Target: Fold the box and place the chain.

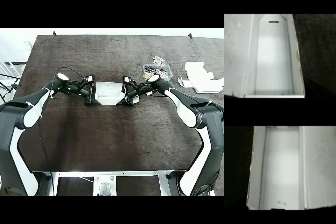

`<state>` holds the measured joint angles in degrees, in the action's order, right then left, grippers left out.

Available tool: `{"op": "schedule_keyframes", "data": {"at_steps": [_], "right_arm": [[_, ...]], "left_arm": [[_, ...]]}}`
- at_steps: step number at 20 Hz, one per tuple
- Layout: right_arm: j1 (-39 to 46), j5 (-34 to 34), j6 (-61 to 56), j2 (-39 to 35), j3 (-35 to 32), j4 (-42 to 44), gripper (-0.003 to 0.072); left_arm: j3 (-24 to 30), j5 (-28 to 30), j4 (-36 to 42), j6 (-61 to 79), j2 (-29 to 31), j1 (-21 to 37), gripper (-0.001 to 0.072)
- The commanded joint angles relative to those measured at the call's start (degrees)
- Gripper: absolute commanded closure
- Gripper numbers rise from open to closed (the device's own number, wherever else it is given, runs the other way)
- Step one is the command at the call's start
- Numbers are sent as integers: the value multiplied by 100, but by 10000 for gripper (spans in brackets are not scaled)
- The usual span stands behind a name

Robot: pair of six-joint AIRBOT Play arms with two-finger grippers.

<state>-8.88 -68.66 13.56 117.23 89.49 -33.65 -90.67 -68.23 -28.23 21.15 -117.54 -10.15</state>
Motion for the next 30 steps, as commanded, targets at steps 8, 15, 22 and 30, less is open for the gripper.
{"op": "schedule_keyframes", "data": {"at_steps": [8, 15, 22, 30], "right_arm": [[-2, 2, -2, 0, 0, 4, 166], [-2, 2, -2, 0, 0, 4, 166], [-2, 2, -2, 0, 0, 4, 166], [-2, 2, -2, 0, 0, 4, 166]], "left_arm": [[2, 238, 39, -177, -76, -20, -8], [2, 387, 39, -448, -79, -20, -8], [2, 328, -2, -273, -81, -22, -9], [2, 105, -61, -319, -81, -22, -9]]}}
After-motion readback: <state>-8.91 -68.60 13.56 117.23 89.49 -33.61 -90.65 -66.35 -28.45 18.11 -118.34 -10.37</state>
